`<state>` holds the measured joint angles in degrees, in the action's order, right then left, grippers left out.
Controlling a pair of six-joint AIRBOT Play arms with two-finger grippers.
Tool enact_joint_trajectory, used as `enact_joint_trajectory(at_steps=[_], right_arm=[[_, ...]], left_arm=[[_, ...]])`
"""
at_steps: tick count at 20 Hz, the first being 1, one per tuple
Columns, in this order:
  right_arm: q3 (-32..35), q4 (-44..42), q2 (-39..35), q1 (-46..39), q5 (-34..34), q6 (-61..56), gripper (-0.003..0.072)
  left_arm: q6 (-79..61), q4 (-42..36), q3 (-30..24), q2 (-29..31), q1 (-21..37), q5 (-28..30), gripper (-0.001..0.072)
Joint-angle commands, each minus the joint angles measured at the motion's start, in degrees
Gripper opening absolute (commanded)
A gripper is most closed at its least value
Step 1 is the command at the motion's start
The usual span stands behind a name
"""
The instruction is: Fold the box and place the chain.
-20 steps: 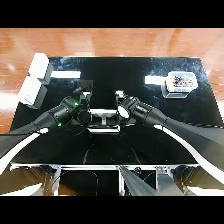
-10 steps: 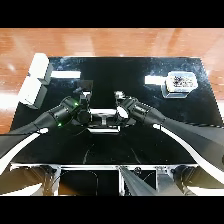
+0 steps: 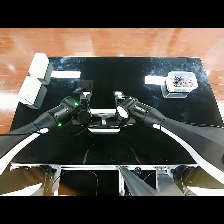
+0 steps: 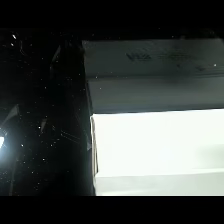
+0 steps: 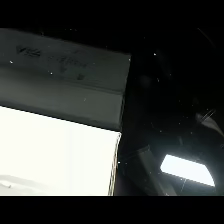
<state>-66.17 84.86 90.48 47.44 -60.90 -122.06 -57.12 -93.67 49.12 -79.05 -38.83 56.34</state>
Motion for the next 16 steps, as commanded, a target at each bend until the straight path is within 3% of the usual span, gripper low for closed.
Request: enact_joint_trajectory(at_steps=[1,4,5,6,9,12,16], right_arm=[[-0.02,-0.83,-0.02,0.07,0.57,0.98,0.004],[-0.02,-1.92,-0.02,0.07,0.76,0.96,0.0042],[-0.02,-2.1,-0.02,0.07,0.81,0.96,0.0198],[-0.02,-2.1,-0.02,0.07,0.76,0.83,0.0408],[-0.02,-2.08,-0.02,0.07,0.7,0.83,0.0403],[-0.02,-2.16,-0.02,0.07,0.72,1.81,0.0056],[-0.39,-2.14,-0.04,0.07,0.72,2.51,0.004]], left_arm=[[-0.11,0.15,0.02,-0.02,0.0,0.07,0.0023],[-0.11,0.13,0.02,-0.02,0.0,0.07,0.0022],[-0.11,0.13,0.02,-0.02,0.0,0.07,0.0022],[-0.11,0.13,0.02,-0.02,0.0,0.07,0.0023],[-0.11,0.13,0.02,-0.02,0.0,0.07,0.0022],[-0.11,0.13,0.02,-0.02,0.0,0.07,0.0023],[-0.11,0.15,0.02,-0.02,0.0,0.0,0.0023]])
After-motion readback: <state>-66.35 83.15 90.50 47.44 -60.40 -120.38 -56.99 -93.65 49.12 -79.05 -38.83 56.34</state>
